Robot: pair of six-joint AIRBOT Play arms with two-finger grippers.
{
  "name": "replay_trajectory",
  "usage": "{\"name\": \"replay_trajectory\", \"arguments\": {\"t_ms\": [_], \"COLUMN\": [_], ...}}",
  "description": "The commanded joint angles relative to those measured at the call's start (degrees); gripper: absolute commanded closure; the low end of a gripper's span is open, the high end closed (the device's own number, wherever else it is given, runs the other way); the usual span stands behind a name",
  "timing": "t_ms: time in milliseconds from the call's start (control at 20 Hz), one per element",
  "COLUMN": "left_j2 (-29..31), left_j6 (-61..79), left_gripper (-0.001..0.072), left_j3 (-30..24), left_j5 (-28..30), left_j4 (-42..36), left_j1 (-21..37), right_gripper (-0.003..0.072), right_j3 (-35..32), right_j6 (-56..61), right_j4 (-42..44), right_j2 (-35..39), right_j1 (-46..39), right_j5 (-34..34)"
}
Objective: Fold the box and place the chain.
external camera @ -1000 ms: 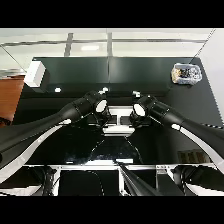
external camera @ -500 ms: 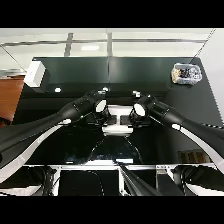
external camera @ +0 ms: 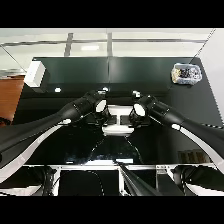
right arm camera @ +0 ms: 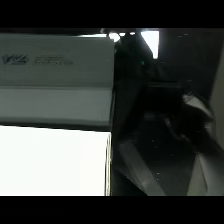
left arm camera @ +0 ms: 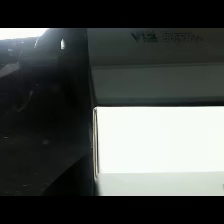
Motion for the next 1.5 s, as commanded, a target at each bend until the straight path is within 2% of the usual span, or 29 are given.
{"name": "replay_trajectory", "arguments": {"t_ms": [0,200,300,500,650,750,800,900,950,1000,1050,1150,1250,1350,1450], "left_j2": [-0.04,-0.04,-0.04,-0.04,-0.04,-0.04,-0.04,-0.04,-0.04,-0.04,-0.04,-0.04,-0.04,-0.04,-0.04], "left_j6": [-0.02,-0.02,-0.02,-0.02,-0.02,-0.02,-0.02,-0.02,-0.02,-0.02,0.00,-0.02,-0.02,0.00,-0.02], "left_gripper": [0.0677,0.0677,0.0677,0.0677,0.0677,0.0677,0.0677,0.0677,0.0677,0.0677,0.0677,0.0677,0.0677,0.0676,0.0677], "left_j3": [0.00,0.00,0.00,0.00,0.00,0.00,0.00,0.00,0.00,0.00,0.00,0.00,0.00,0.00,0.00], "left_j5": [-0.09,-0.07,-0.09,-0.20,-0.20,0.13,0.20,0.17,0.20,0.20,0.17,0.00,-0.46,-0.50,-0.46], "left_j4": [0.15,0.15,0.15,0.15,0.15,0.15,0.17,0.17,0.15,0.17,0.15,0.13,0.13,0.13,0.13], "left_j1": [0.04,0.04,0.04,0.04,0.04,0.04,0.07,0.04,0.04,0.04,0.04,0.04,0.04,0.04,0.04], "right_gripper": [0.0657,0.0648,0.0275,0.0259,0.0260,0.0260,0.0260,0.0260,0.0258,0.0092,-0.0021,-0.0021,-0.0020,-0.0014,-0.0014], "right_j3": [0.09,0.15,0.42,2.56,4.50,4.57,4.57,4.57,4.39,3.80,2.89,1.70,3.39,12.22,26.47], "right_j6": [-0.04,-0.20,-0.52,-6.71,-9.97,-10.64,-10.64,-10.60,-10.58,-10.56,-10.56,-10.54,-10.51,-10.64,-11.47], "right_j4": [-0.13,-0.63,-0.87,-3.19,-9.99,-20.65,-28.68,-43.56,-47.65,-47.71,-45.92,-38.18,-27.02,-18.25,-14.16], "right_j2": [-0.02,0.00,0.17,3.91,11.98,18.80,21.77,24.39,24.30,24.02,23.37,19.41,12.22,1.42,-11.08], "right_j1": [0.07,0.00,-0.50,-1.05,-1.07,-1.07,-1.09,-2.93,-5.27,-9.40,-14.16,-25.57,-36.70,-44.44,-48.46], "right_j5": [0.35,0.33,0.63,4.28,9.20,10.47,10.71,10.27,8.48,3.85,-1.55,-12.59,-22.38,-20.81,-11.67]}}
